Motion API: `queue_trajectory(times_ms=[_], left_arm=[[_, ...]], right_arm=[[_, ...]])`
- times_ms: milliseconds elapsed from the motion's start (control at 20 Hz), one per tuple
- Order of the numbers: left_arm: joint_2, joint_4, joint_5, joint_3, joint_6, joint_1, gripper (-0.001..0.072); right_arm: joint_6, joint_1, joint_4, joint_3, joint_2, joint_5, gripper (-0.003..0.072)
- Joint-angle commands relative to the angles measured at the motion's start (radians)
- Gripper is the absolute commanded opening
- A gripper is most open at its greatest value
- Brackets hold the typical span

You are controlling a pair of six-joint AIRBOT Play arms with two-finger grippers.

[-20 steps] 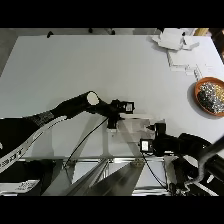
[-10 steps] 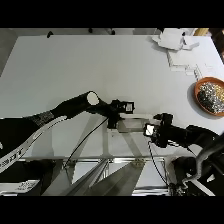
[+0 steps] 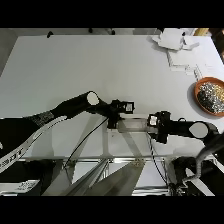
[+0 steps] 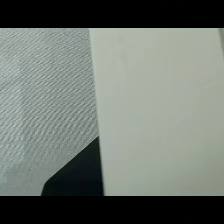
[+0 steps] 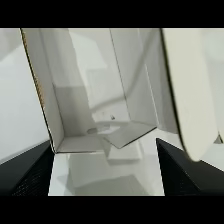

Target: Fold the box and place the chain.

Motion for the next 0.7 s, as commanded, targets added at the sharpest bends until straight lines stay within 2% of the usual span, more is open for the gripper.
queue_trajectory(times_ms=[0, 350, 450, 650], left_arm=[[0.000, 0.000, 0.000, 0.000, 0.000, 0.000, 0.0012], [0.000, 0.000, 0.000, 0.000, 0.000, -0.001, 0.0012], [0.000, 0.000, 0.000, 0.000, 0.000, 0.000, 0.0012], [0.000, 0.000, 0.000, 0.000, 0.000, 0.000, 0.0012]], right_arm=[[-0.324, -0.108, 0.256, 0.002, -0.093, 0.041, 0.0670], [-0.438, -0.147, 0.326, 0.002, -0.248, 0.064, 0.0668], [-0.464, -0.147, 0.346, 0.002, -0.277, 0.065, 0.0636], [-0.466, -0.147, 0.349, 0.002, -0.315, 0.062, 0.0619]])
